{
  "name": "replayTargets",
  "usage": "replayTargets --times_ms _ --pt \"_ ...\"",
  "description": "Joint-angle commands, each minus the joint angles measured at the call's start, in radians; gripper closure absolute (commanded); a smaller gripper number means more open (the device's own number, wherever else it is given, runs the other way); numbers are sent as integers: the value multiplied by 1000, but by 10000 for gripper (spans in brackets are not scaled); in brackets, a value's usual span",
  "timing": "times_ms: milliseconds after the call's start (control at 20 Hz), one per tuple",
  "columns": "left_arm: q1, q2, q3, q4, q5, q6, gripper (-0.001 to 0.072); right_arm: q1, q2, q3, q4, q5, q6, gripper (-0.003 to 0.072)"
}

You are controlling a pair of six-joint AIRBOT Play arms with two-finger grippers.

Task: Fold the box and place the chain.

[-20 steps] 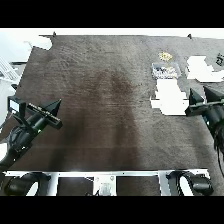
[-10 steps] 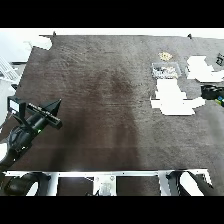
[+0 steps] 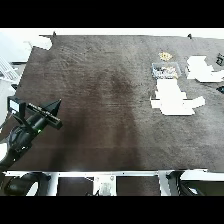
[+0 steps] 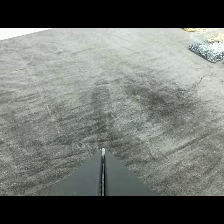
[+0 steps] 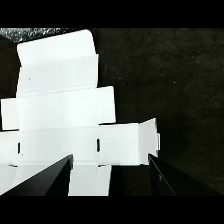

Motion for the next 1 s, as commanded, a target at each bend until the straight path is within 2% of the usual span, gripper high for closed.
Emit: replayTargets --times_ms 0,300,950 --pt "0 1 0 0 0 0 688 -8 -259 319 -71 240 70 123" --pt "0 1 0 0 0 0 688 33 -473 458 -114 244 48 123" --pt "0 1 0 0 0 0 688 107 -569 470 -132 279 18 143"
